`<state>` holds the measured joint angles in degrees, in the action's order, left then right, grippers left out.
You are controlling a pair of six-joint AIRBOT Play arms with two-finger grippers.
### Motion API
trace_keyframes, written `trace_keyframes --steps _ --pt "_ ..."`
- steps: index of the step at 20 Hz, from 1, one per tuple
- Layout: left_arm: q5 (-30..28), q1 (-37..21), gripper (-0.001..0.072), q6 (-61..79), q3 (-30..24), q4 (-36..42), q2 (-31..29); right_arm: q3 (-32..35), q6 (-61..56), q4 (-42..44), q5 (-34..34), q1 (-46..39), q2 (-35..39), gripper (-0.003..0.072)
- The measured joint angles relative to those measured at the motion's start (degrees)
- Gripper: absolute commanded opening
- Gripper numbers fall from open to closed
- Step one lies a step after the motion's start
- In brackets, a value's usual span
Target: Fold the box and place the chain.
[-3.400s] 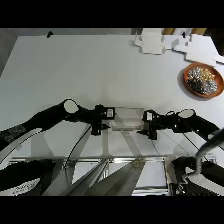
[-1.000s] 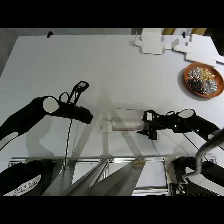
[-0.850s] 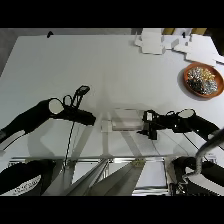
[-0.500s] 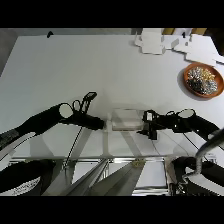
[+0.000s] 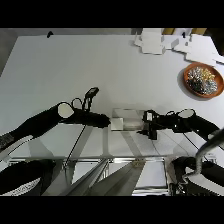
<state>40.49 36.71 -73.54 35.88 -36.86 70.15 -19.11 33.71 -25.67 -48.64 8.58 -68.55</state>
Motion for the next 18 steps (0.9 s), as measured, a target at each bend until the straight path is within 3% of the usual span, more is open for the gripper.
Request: trace_keyframes --steps 10,18 --pt "-0.15 1.60 0.0277 0.00 0.79 0.81 0.63 0.00 0.09 -0.04 -0.02 -0.02 0.02 0.0434" --pt "4.00 -2.45 0.0277 -5.20 0.79 -5.29 -0.96 0.00 0.00 0.02 0.02 0.00 0.02 0.0434"
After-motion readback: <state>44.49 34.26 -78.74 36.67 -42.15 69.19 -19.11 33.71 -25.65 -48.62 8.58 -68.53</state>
